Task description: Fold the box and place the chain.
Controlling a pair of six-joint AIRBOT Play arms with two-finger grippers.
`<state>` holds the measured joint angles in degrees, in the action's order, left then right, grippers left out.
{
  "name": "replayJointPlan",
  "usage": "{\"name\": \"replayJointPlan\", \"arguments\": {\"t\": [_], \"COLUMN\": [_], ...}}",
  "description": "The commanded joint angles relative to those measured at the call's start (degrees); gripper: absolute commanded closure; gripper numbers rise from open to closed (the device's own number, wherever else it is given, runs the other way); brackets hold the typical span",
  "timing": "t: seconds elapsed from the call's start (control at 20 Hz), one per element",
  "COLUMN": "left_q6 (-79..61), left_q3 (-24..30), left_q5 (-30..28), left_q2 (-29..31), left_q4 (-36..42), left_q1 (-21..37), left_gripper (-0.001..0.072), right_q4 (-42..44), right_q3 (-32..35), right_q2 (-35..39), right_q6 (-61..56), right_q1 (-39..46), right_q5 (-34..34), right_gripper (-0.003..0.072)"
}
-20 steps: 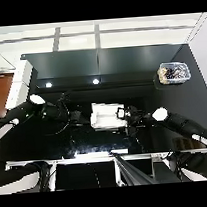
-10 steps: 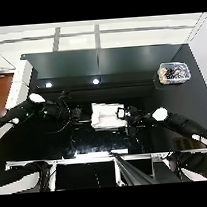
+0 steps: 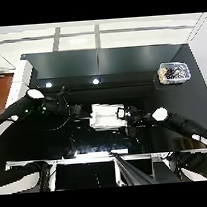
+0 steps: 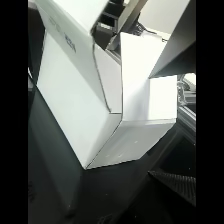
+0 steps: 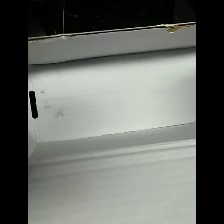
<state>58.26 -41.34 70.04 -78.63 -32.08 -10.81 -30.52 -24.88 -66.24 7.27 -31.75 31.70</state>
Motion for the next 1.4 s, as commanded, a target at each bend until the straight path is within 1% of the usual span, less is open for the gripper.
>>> {"name": "replayJointPlan", "arguments": {"t": [0.0,0.1,0.25,0.35,0.55,0.65,0.8,1.0,1.25,1.35], "left_q6": [0.4,4.4,11.6,17.2,27.5,31.6,35.7,40.5,44.1,47.3], "left_q3": [-0.2,-0.1,-0.1,-0.1,-0.1,-0.2,-0.2,-0.2,-0.2,-0.3], "left_q5": [-0.6,-4.7,-12.1,-15.8,-20.6,-23.4,-24.9,-25.0,-27.1,-27.4], "left_q2": [1.0,3.6,7.9,9.5,9.5,9.5,9.3,7.8,7.6,7.6], "left_q4": [-1.0,-4.5,-11.1,-14.6,-21.5,-24.6,-27.3,-30.6,-32.8,-33.9], "left_q1": [-1.5,-4.3,-10.0,-13.8,-20.7,-23.1,-25.1,-26.9,-27.6,-28.0], "left_gripper": [0.0006,0.0006,0.0006,0.0006,0.0006,0.0006,0.0007,0.0006,0.0008,0.0029], "right_q4": [0.0,0.0,0.0,0.0,0.0,0.0,0.0,0.0,0.0,0.0], "right_q3": [0.0,0.0,0.0,0.0,0.0,0.0,0.0,0.0,0.0,0.0], "right_q2": [0.0,0.0,0.0,0.0,0.0,0.0,0.0,0.0,0.0,0.0], "right_q6": [0.0,0.0,0.0,0.0,0.0,0.0,0.0,0.0,0.0,0.0], "right_q1": [0.0,0.0,0.0,0.0,0.0,0.0,0.0,0.0,0.0,0.0], "right_q5": [0.0,0.0,0.0,0.0,0.0,0.0,0.0,0.0,0.0,0.0], "right_gripper": [0.033,0.033,0.033,0.033,0.033,0.033,0.033,0.033,0.033,0.033]}}
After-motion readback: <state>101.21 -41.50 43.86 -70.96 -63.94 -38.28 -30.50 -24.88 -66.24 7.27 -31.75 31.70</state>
